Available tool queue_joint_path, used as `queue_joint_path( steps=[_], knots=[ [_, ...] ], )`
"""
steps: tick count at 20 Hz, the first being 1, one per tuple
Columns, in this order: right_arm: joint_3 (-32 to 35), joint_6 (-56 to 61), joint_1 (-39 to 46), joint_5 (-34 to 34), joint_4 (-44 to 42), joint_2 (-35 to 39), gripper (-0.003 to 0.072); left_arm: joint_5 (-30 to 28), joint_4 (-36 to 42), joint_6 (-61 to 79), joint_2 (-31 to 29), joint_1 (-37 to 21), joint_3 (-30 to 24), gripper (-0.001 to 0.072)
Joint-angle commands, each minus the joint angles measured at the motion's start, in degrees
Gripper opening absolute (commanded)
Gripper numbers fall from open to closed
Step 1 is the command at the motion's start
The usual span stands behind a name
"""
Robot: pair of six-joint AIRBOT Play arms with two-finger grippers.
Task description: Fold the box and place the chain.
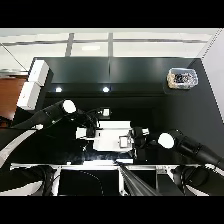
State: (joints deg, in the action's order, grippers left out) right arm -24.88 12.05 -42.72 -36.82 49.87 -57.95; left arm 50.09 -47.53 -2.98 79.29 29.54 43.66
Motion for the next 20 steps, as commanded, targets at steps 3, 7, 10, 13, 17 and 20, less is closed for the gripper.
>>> queue_joint_path(
  steps=[3,7,10,13,17,20],
  knots=[
    [-0.46,3.45,-0.31,0.87,-0.31,0.17,0.0703,0.09,0.04,-0.02,0.04,0.02,0.04,0.0029],
    [-1.01,5.92,1.18,0.85,0.28,3.76,0.0703,0.11,0.04,-0.04,0.04,0.02,0.04,0.0029],
    [-1.68,10.12,3.82,0.96,1.38,6.84,0.0704,0.70,0.04,-0.04,0.04,0.02,0.04,0.0029],
    [-3.56,11.23,5.25,1.05,1.31,7.19,0.0712,1.38,0.04,-0.02,0.04,0.02,0.04,0.0029],
    [-3.87,13.51,7.56,1.20,1.73,7.19,0.0711,1.36,0.04,-0.04,0.04,0.02,0.04,0.0029],
    [-3.87,13.49,8.48,1.16,1.84,7.17,0.0711,1.36,0.04,-0.04,0.04,0.02,0.04,0.0029]
  ],
)
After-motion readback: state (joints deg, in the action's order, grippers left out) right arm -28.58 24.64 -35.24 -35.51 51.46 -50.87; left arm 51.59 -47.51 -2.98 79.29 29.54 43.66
